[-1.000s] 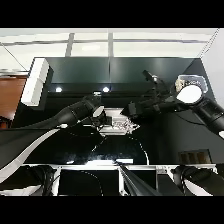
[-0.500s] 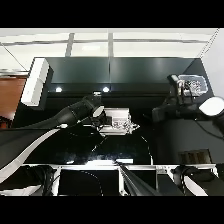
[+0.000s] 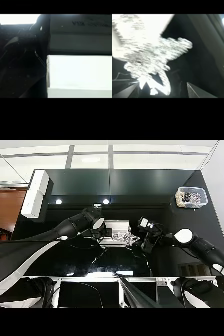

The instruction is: Fold the box and place the chain.

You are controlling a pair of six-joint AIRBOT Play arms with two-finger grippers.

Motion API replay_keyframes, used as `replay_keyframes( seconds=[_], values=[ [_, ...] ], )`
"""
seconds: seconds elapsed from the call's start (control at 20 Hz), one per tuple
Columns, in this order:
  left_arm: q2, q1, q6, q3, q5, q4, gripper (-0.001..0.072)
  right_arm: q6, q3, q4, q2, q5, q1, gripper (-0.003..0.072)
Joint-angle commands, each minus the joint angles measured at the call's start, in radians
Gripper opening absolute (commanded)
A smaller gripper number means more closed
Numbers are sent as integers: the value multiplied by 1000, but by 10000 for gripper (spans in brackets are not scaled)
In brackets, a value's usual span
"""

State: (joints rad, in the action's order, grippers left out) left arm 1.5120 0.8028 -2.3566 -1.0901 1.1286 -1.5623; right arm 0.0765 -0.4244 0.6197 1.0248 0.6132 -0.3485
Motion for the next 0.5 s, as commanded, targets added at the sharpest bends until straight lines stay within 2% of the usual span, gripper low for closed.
replay_keyframes(
  seconds=[0.0, 0.45],
  values=[
    [1, 0, 0, -1, -2, 0, 33, -367, 9, -248, 71, 56, -15, 720],
    [1, 0, 0, -1, -2, 0, 33, -347, -8, -252, 124, 12, -15, 720]
  ],
)
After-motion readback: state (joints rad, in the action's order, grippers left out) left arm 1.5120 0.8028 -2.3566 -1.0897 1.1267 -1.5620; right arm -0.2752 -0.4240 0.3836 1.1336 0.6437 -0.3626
